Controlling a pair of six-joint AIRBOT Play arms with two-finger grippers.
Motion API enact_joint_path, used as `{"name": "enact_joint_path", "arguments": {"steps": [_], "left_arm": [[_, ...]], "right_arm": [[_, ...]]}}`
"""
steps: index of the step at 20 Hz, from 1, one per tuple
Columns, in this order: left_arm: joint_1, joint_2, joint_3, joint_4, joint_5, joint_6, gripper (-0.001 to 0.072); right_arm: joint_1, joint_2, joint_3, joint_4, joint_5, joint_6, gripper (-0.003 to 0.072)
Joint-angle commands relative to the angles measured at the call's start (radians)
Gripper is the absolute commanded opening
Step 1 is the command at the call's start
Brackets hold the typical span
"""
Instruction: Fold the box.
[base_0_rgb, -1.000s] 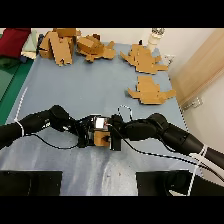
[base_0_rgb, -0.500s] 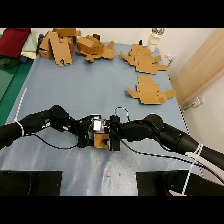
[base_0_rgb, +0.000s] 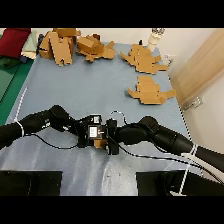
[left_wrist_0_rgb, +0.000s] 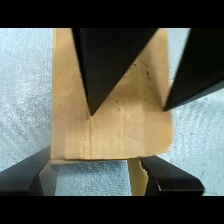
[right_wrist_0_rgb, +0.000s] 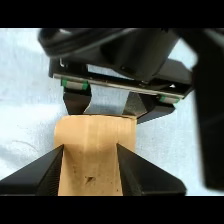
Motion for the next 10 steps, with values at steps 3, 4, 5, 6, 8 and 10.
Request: {"name": "enact_joint_path", "arguments": {"steps": [3,4,5,6,8,10], "left_arm": [[0.001,0.000,0.000,0.000,-0.003,0.000,0.0440],[0.001,0.000,0.000,0.000,-0.008,0.000,0.0440],[0.001,0.000,0.000,0.000,-0.008,0.000,0.0440],[0.001,0.000,0.000,0.000,-0.009,0.000,0.0440],[0.001,0.000,0.000,0.000,-0.012,0.000,0.0440],[0.001,0.000,0.000,0.000,-0.018,0.000,0.0440]], "right_arm": [[0.005,-0.035,0.000,-0.049,0.016,0.006,0.0506],[0.006,-0.034,0.000,-0.059,0.016,0.015,0.0456],[0.011,-0.034,0.000,-0.082,0.016,0.040,0.0428],[0.016,-0.034,0.000,-0.116,0.017,0.060,0.0410],[0.027,-0.034,0.001,-0.172,0.016,0.100,0.0410],[0.039,-0.027,0.001,-0.178,0.016,0.105,0.0409]]}}
